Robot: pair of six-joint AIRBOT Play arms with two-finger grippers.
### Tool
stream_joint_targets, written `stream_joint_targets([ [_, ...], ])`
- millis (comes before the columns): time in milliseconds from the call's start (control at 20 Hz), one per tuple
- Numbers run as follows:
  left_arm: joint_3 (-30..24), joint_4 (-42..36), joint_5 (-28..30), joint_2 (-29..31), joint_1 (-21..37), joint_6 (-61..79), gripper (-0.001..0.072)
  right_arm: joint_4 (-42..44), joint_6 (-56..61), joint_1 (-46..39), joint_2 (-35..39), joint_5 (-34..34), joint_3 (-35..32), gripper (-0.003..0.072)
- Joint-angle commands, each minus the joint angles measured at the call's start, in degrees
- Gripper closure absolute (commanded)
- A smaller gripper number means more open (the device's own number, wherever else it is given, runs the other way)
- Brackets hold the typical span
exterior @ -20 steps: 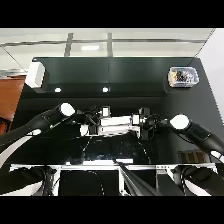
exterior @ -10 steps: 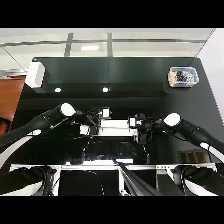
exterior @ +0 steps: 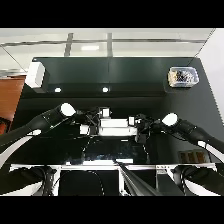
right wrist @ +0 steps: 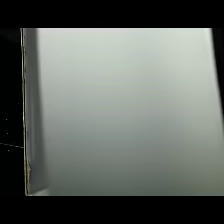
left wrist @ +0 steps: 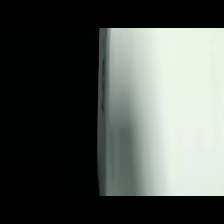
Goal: Fold the box and place the chain.
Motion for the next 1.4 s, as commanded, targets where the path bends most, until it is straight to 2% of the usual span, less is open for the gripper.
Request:
stream_joint_targets([
  [0, 0.02, 0.02, -0.04, 0.00, -0.02, 0.07, 0.0685, -0.37, 0.92, 0.04, -0.11, -0.66, 0.04, 0.0009],
  [1150, 0.02, 0.02, -0.04, 0.00, -0.02, 0.07, 0.0685, -4.28, 3.28, 1.20, -1.38, 0.46, 1.18, 0.0011],
  [1250, 0.02, 0.02, -0.04, 0.00, -0.02, 0.04, 0.0685, -4.28, 3.28, 1.20, -1.38, 0.48, 1.18, 0.0249],
  [1350, 0.02, 0.02, -0.04, 0.00, -0.02, -0.15, 0.0685, -4.28, 3.28, 1.20, -1.38, 0.48, 1.18, 0.0247],
])
